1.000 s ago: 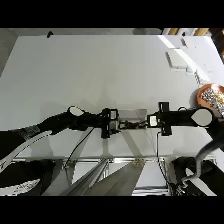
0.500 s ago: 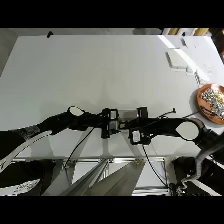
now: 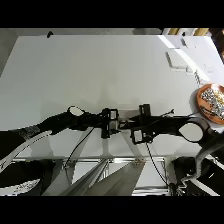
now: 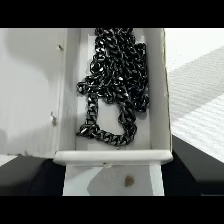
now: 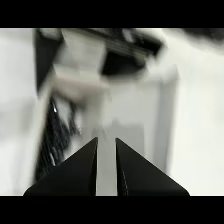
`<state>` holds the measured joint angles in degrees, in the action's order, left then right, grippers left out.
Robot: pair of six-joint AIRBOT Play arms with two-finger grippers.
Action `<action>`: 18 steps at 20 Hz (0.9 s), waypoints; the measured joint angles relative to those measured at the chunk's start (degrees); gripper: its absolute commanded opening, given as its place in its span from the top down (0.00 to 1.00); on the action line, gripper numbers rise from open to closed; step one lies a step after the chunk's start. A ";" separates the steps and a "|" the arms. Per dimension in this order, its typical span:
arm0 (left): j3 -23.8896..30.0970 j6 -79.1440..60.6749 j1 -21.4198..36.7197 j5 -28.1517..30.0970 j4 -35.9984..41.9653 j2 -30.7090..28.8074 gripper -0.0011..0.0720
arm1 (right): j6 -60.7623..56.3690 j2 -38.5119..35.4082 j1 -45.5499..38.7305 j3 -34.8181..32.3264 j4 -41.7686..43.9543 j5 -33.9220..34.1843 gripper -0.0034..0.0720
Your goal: Fold the box and place the chain.
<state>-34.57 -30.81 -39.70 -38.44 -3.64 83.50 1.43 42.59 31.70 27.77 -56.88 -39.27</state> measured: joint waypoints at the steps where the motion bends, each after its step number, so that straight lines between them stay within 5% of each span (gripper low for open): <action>1: 0.00 0.00 0.00 0.02 0.00 0.02 0.70 | -0.33 -0.70 -2.95 0.09 -2.03 -1.84 0.65; 8: 0.00 0.02 0.00 0.02 0.00 0.00 0.70 | -1.14 3.85 -24.57 -0.02 -13.42 -9.62 0.61; 18: 0.00 0.02 0.00 0.02 0.00 0.00 0.70 | 5.84 17.55 -29.03 -0.02 -13.00 -6.49 0.66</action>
<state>-34.57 -30.79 -39.70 -38.41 -3.64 83.50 7.27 60.14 2.68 27.75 -69.89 -45.76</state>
